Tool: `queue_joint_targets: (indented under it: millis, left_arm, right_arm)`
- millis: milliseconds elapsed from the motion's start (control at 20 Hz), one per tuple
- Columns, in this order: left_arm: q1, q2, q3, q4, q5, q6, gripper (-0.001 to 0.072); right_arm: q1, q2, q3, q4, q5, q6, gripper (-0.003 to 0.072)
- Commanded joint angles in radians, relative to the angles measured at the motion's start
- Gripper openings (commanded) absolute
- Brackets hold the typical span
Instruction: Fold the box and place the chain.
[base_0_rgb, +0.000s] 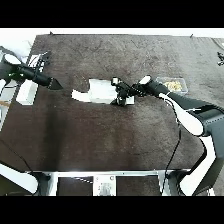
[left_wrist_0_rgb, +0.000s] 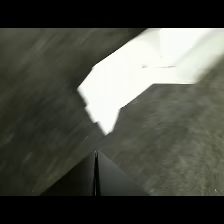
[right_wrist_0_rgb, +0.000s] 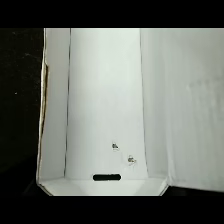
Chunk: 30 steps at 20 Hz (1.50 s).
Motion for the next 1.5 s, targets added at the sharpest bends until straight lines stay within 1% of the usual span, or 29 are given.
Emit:
queue_joint_targets:
  millis: [0,200,300,500,650,800,900,1200,1350,1450]
  left_arm:
    - [0.003,-0.005,-0.016,0.082,0.072,-0.216,0.0007]
    - [-0.047,-0.006,-0.016,0.116,0.1,-0.236,0.0007]
    - [-0.069,-0.018,-0.014,0.111,0.121,-0.241,0.0007]
    - [-0.078,-0.064,-0.004,0.101,0.112,-0.262,0.0008]
    - [-0.08,-0.068,0.009,0.09,0.146,-0.264,0.0007]
    - [-0.107,-0.108,0.014,0.087,0.148,-0.282,0.0007]
    - [-0.126,-0.137,0.055,0.085,0.113,-0.301,0.0007]
    - [-0.148,-0.248,0.205,0.095,-0.059,-0.372,0.0008]
    - [-0.148,-0.275,0.241,0.099,-0.046,-0.427,0.0008]
    - [-0.156,-0.293,0.267,0.118,-0.069,-0.454,0.0008]
  right_arm:
    - [0.0,0.0,0.0,0.0,0.0,0.0,0.0603]
    - [0.0,0.0,0.0,0.0,0.0,0.0,0.0602]
    - [0.0,0.0,0.0,0.0,0.0,0.0,0.0602]
    - [0.0,0.0,0.0,0.0,0.0,0.0,0.0602]
    - [0.0,0.0,0.0,0.0,0.0,0.0,0.0602]
    - [0.0,0.0,0.0,0.0,0.0,0.0,0.0602]
    - [0.0,0.0,0.0,0.0,0.003,0.0,0.0602]
    - [0.0,0.0,0.0,0.0,0.0,0.0,0.0602]
    - [0.0,0.0,0.0,0.0,0.0,0.0,0.0602]
    - [0.0,0.0,0.0,0.0,0.0,0.0,0.0602]
